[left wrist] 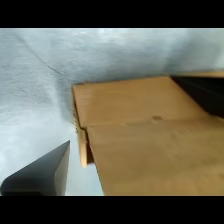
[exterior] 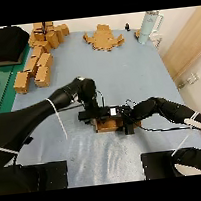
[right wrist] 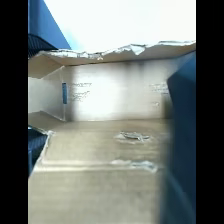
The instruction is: Fold the box.
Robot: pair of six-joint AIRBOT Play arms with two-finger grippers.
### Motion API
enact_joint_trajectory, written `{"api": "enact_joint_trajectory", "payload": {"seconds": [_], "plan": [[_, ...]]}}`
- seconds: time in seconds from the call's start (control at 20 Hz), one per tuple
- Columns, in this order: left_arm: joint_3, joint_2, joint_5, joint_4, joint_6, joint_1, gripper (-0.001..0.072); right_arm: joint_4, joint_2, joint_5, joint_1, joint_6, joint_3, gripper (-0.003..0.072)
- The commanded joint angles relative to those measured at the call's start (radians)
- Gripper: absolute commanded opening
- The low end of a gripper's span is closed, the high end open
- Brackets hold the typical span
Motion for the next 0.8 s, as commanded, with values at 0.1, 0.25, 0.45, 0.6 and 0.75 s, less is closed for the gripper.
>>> {"api": "enact_joint_trajectory", "payload": {"seconds": [0.1,0.25,0.45,0.6,0.75], "plan": [[0.031,0.000,-0.152,-0.175,0.323,0.190,0.0429,0.000,0.000,0.000,0.000,0.000,0.001,0.0525],[0.031,0.000,-0.274,-0.175,0.541,0.306,0.0428,0.000,0.000,0.000,0.000,0.000,0.001,0.0524],[0.030,0.000,-0.279,-0.165,0.949,0.417,0.0012,0.000,0.000,0.000,0.000,0.000,0.001,0.0524],[0.021,0.004,-0.273,-0.173,1.167,0.437,0.0010,0.000,0.000,0.000,0.000,0.000,0.001,0.0525],[-0.116,0.073,-0.193,-0.229,1.287,0.423,0.0009,0.000,0.000,0.000,0.000,0.000,0.001,0.0524]]}}
